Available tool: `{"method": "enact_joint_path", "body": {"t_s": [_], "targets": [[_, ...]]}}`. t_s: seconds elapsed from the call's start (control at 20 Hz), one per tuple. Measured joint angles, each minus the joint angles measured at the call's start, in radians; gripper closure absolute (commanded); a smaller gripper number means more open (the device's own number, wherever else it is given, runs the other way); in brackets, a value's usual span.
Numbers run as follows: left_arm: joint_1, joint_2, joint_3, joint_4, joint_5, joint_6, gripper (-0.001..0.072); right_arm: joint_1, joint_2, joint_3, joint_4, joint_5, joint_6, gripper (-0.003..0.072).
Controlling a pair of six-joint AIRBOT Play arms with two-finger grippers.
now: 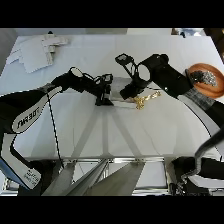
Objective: Fold the box and place the chain.
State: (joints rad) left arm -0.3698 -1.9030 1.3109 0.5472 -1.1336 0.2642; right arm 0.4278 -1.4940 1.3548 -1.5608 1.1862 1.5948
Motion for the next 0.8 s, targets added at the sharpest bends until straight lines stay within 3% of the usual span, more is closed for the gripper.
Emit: {"method": "enact_joint_path", "body": {"t_s": [0.45, 0.5, 0.6, 0.7, 0.8], "targets": [[0.000, 0.000, 0.000, 0.000, 0.000, 0.000, 0.0316, 0.000, -0.020, 0.000, 0.051, -0.062, 0.029, 0.0667], [0.000, 0.000, 0.000, 0.000, 0.000, 0.000, 0.0316, -0.001, -0.020, 0.000, 0.051, -0.066, 0.029, 0.0625], [0.000, 0.000, 0.000, 0.000, 0.000, 0.000, 0.0316, -0.002, -0.020, 0.000, 0.047, -0.073, 0.032, 0.0613], [0.000, 0.000, 0.000, 0.000, 0.000, 0.000, 0.0316, -0.002, -0.020, 0.000, 0.045, -0.077, 0.032, 0.0411], [0.000, 0.000, 0.000, 0.000, 0.000, 0.000, 0.0316, -0.002, -0.016, 0.000, 0.042, -0.076, 0.032, 0.0402]]}}
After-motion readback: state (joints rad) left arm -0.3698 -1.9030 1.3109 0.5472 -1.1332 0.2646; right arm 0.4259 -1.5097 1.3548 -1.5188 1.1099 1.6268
